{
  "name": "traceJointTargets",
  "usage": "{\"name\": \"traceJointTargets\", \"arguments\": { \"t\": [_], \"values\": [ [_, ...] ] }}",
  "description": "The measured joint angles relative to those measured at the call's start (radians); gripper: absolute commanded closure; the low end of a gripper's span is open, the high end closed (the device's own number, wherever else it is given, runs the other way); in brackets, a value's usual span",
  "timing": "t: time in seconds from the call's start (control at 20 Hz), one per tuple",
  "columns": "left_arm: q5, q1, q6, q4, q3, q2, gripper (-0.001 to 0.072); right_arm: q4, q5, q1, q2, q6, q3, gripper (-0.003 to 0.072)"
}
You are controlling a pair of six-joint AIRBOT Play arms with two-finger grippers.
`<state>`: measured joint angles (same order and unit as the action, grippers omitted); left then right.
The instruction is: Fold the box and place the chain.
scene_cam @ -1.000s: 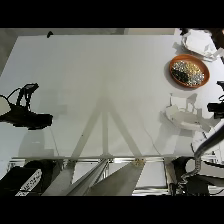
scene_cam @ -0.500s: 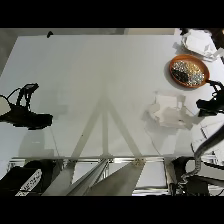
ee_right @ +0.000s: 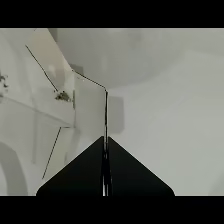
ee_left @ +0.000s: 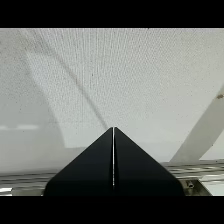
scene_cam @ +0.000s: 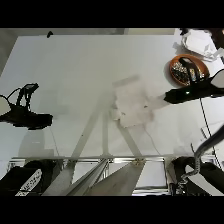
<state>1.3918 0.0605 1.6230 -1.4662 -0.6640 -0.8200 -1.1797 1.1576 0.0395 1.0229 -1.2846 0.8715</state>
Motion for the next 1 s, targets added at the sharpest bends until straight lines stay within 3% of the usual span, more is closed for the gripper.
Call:
{"name": "traceJointTargets", "arguments": {
  "t": [0.3,0.5,1.0],
  "values": [
    [0.000,0.000,0.000,0.000,0.000,0.000,0.0699,0.037,-0.253,0.284,-0.094,-0.127,-0.148,0.0667],
    [0.000,0.000,0.000,0.000,0.000,0.000,0.0699,-0.033,-0.382,0.413,-0.106,-0.256,-0.219,0.0667],
    [0.000,0.000,0.000,0.000,0.000,0.000,0.0699,-0.209,-0.548,0.563,-0.110,-0.547,-0.349,0.0667]
  ]
}}
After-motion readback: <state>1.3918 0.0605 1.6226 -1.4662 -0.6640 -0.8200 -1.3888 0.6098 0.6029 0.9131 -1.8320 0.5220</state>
